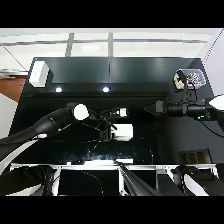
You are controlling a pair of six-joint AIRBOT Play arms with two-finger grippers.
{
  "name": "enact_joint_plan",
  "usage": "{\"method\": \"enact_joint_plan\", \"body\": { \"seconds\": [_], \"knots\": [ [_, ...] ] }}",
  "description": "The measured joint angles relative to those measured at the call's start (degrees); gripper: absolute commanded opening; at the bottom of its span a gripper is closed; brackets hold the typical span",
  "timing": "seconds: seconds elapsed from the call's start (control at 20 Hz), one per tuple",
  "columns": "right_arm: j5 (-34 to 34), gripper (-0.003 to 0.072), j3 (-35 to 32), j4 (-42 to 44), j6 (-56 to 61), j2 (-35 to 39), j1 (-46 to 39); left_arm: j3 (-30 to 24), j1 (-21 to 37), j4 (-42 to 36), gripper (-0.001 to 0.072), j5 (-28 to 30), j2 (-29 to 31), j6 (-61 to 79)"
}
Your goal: Fold the box and place the chain.
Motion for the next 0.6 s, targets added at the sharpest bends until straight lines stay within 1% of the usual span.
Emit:
{"method": "enact_joint_plan", "body": {
  "seconds": [0.4, 0.6],
  "knots": [
    [0.0, 0.0037, 0.0, 0.0, 0.0, 0.0, 0.0, 0.0, -1.4, 1.8, 0.0711, 1.7, -0.4, -0.1],
    [0.0, 0.0037, 0.0, 0.0, 0.0, 0.0, 0.0, 0.0, -1.5, 2.0, 0.0709, 2.6, -2.4, -0.5]
  ]
}}
